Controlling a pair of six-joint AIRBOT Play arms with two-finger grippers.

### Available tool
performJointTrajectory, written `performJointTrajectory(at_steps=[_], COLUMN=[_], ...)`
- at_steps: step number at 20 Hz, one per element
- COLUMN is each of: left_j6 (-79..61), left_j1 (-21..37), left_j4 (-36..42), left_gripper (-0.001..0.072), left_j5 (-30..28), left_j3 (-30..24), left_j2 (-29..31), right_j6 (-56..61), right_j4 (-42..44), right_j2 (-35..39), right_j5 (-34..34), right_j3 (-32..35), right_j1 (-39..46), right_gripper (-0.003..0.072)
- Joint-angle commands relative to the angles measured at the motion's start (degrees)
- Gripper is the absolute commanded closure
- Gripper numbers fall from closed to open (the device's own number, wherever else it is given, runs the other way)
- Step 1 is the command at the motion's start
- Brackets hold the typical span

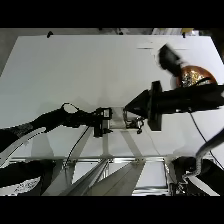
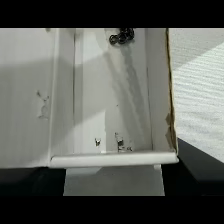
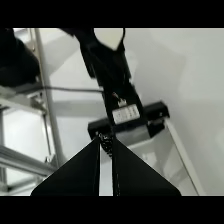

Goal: Fold the box and place the chain.

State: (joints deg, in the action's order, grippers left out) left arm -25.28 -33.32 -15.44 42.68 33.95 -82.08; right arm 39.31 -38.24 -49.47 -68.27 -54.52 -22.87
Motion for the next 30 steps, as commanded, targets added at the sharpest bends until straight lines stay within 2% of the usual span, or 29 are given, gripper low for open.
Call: performJointTrajectory(at_steps=[1,5,9,10,11,15,16,18,20,24,28,30], left_j6=[0.00,-0.02,-0.02,0.00,0.00,0.00,-0.02,-0.02,0.00,0.00,0.00,0.00], left_j1=[0.02,0.02,0.02,0.02,0.02,0.02,0.02,0.02,0.02,0.02,0.02,0.02], left_j4=[0.00,0.00,0.00,0.00,0.00,0.00,0.00,0.00,0.00,0.00,0.00,0.00], left_gripper=[0.0538,0.0539,0.0538,0.0538,0.0538,0.0539,0.0538,0.0538,0.0539,0.0538,0.0539,0.0538], left_j5=[0.00,-0.02,-0.02,-0.02,0.00,-0.02,-0.02,-0.02,-0.02,-0.02,-0.02,0.00], left_j3=[-0.02,-0.02,-0.02,-0.02,-0.02,-0.02,-0.02,-0.02,-0.02,-0.02,-0.02,-0.02], left_j2=[0.02,0.02,0.02,0.02,0.02,0.02,0.02,0.02,0.02,0.02,0.02,0.02], right_j6=[-3.04,-3.82,-3.69,-3.76,-3.76,-3.82,-3.85,-5.22,-5.51,-19.89,-38.27,-39.71], right_j4=[-3.08,-5.62,-11.56,-11.76,-11.98,-17.59,-20.57,-26.03,-25.73,-25.46,-13.84,-9.99], right_j2=[-5.22,-11.58,-13.73,-13.73,-13.53,-6.91,-4.59,-0.81,-0.20,-0.17,-0.17,-0.22], right_j5=[1.27,4.92,7.06,7.08,6.97,3.72,3.48,2.73,2.93,3.61,9.97,14.36], right_j3=[5.68,10.84,11.13,11.13,11.13,11.13,11.15,11.78,14.43,24.94,32.37,33.66], right_j1=[-0.04,-0.04,-2.93,-3.10,-2.91,2.03,3.93,7.48,9.01,9.01,9.01,9.01], right_gripper=[0.0668,0.0665,0.0534,0.0478,0.0462,0.0471,0.0518,0.0538,0.0515,0.0484,0.0484,0.0484])
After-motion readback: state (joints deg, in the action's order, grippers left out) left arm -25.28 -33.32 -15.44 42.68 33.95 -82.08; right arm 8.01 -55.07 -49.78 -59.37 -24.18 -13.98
